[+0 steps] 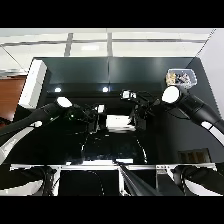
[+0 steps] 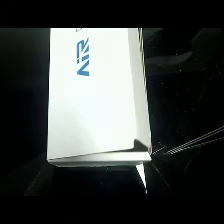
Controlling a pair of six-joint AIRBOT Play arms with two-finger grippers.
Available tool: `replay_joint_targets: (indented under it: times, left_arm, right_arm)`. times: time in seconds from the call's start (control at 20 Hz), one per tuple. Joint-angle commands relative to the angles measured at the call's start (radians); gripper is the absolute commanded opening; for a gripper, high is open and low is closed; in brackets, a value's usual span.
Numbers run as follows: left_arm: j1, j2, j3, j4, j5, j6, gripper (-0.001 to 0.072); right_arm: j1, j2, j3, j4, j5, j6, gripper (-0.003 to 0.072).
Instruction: Fold the box and place the chain.
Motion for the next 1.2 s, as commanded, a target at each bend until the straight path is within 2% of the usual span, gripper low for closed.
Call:
replay_joint_targets:
  times: [0.0,0.95,1.0,1.05,1.15]
  left_arm:
    - [0.0,-0.001,0.0,0.0,0.0,0.0,0.0461]
    - [0.0,-0.001,0.0,0.0,0.0,0.001,0.0462]
    - [0.0,-0.001,0.0,0.0,0.0,0.0,0.0462]
    - [0.0,-0.001,0.0,0.0,0.0,0.001,0.0462]
    - [0.0,-0.001,0.0,0.0,0.0,0.001,0.0462]
  right_arm:
    - [0.001,0.0,-0.013,0.001,-0.022,0.02,0.0301]
    - [0.001,0.013,-0.005,0.003,-0.019,0.021,0.0298]
    - [0.001,0.013,-0.005,0.003,-0.019,0.02,0.0193]
    - [0.001,0.013,-0.005,0.003,-0.019,0.02,0.0159]
    - [0.001,0.013,-0.005,0.003,-0.019,0.02,0.0159]
